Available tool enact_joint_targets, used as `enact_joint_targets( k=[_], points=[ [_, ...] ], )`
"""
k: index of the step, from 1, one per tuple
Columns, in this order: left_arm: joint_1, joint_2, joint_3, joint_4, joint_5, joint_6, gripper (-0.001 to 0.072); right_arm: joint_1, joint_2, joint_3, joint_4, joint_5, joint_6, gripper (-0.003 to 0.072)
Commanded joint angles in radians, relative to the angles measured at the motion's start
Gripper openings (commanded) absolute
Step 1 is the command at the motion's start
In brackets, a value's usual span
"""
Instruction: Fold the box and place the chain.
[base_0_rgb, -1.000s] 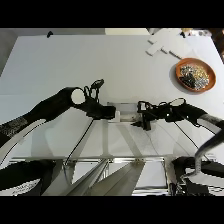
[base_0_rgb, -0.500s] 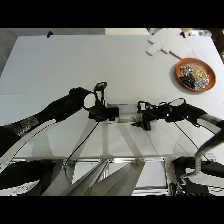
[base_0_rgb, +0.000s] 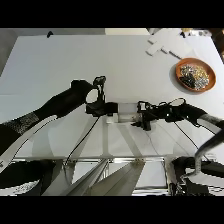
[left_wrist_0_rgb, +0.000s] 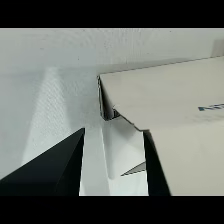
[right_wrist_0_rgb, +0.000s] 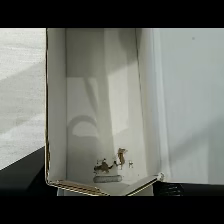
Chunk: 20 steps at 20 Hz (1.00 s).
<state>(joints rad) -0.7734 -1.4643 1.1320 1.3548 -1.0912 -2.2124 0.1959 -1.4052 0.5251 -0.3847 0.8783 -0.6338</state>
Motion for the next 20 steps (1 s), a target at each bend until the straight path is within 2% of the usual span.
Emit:
enact_joint_targets(
  k=[1, 7, 17, 18, 20],
  points=[
    [-0.008, -0.032, 0.038, 0.009, -0.048, -0.018, 0.0392, 0.000, 0.000, 0.000, 0.000, 0.000, 0.000, 0.0414],
    [-0.045, -0.090, 0.046, 0.016, -0.065, -0.078, 0.0392, 0.000, 0.000, 0.000, 0.000, 0.000, 0.000, 0.0414],
    [-0.093, -0.155, 0.046, 0.060, -0.020, -0.180, 0.0390, 0.000, 0.000, 0.000, 0.000, 0.000, 0.000, 0.0414],
    [-0.093, -0.155, 0.046, 0.060, -0.013, -0.192, 0.0383, 0.000, 0.000, 0.000, 0.000, 0.001, 0.000, 0.0414],
    [-0.095, -0.155, 0.046, 0.059, -0.005, -0.198, 0.0304, 0.000, 0.000, 0.000, 0.000, 0.001, 0.000, 0.0414]
  ],
)
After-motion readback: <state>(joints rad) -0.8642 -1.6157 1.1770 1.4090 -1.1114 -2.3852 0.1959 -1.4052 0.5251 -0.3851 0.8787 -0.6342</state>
